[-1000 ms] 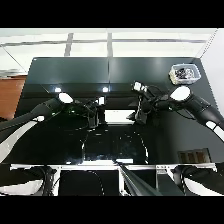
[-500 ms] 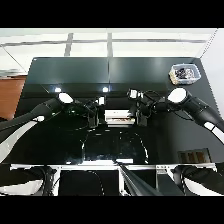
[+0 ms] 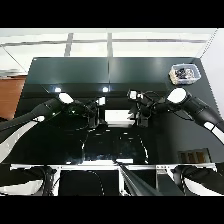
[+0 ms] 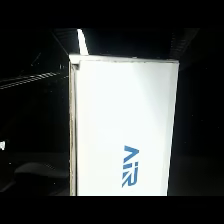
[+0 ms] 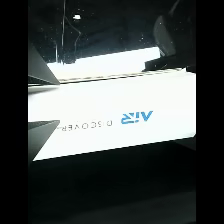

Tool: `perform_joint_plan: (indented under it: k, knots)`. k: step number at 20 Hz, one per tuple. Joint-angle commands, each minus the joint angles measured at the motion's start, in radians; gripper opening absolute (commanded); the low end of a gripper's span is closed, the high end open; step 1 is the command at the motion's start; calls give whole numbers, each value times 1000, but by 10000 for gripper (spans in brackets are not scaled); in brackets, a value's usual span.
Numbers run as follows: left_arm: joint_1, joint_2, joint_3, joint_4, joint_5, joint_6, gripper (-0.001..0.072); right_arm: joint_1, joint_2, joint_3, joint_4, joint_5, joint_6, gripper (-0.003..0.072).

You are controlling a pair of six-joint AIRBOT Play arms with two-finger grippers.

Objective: Fold the box and place the chain.

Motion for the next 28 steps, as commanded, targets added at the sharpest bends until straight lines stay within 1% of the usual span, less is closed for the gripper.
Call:
perform_joint_plan:
  k: [1,5,7,10,11,13,16,17,18,20,23,26,28]
  knots:
    - [0,-1,1,0,0,1,480,1,-1,0,3,5,5,269]
    - [0,-1,1,0,0,1,480,1,-1,-26,-2,5,12,269]
    - [0,-1,1,0,0,1,480,2,-1,-44,-25,6,49,269]
    - [0,-1,1,0,0,1,480,2,3,-39,-39,6,95,269]
    - [0,-1,1,0,0,1,480,2,13,-30,-38,6,150,269]
    - [0,-1,1,0,0,1,480,2,41,-8,-20,5,351,269]
    - [0,-1,1,0,3,1,480,8,52,-18,116,0,650,265]
    - [0,-1,1,0,3,1,481,16,48,-29,163,-13,715,116]
    - [0,-1,1,0,4,1,481,25,42,-37,183,-33,766,10]
    - [0,-1,1,0,10,1,481,41,10,-43,183,-74,861,12]
    - [0,-1,1,0,11,1,481,43,-61,-43,170,-114,877,12]
    - [0,-1,1,0,11,1,482,43,-124,-43,166,-109,888,12]
    - [0,-1,1,0,11,1,482,43,-131,-42,163,-108,888,18]
